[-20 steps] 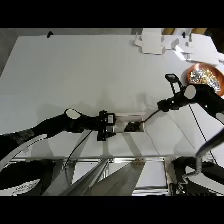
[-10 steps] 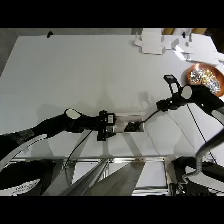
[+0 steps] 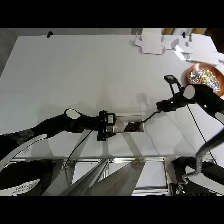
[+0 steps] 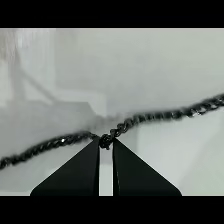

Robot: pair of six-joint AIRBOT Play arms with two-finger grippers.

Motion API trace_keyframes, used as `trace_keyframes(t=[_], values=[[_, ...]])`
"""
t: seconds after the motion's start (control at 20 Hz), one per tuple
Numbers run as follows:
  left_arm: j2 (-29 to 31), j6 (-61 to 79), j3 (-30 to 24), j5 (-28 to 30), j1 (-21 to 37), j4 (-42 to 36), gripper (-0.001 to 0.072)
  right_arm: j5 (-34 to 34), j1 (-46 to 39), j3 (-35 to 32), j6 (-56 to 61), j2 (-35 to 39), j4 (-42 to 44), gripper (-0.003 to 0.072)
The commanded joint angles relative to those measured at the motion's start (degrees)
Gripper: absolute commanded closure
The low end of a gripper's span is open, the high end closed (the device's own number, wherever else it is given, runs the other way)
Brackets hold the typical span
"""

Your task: Fold the box and place the chain.

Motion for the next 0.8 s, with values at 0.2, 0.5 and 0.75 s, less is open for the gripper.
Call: trace_keyframes(t=[0.2,0.5,0.75], values=[[0.0,0.0,0.0,0.0,0.0,0.0,0.0575,11.2,0.2,0.0,-7.0,20.9,20.4,0.0669],[0.0,0.0,0.0,-0.1,0.0,0.0,0.0575,17.4,8.5,0.0,-6.0,34.8,21.9,0.0669],[0.0,0.0,0.0,-0.2,0.0,0.0,0.0575,16.3,14.7,0.0,-5.6,37.0,32.1,0.0669]])
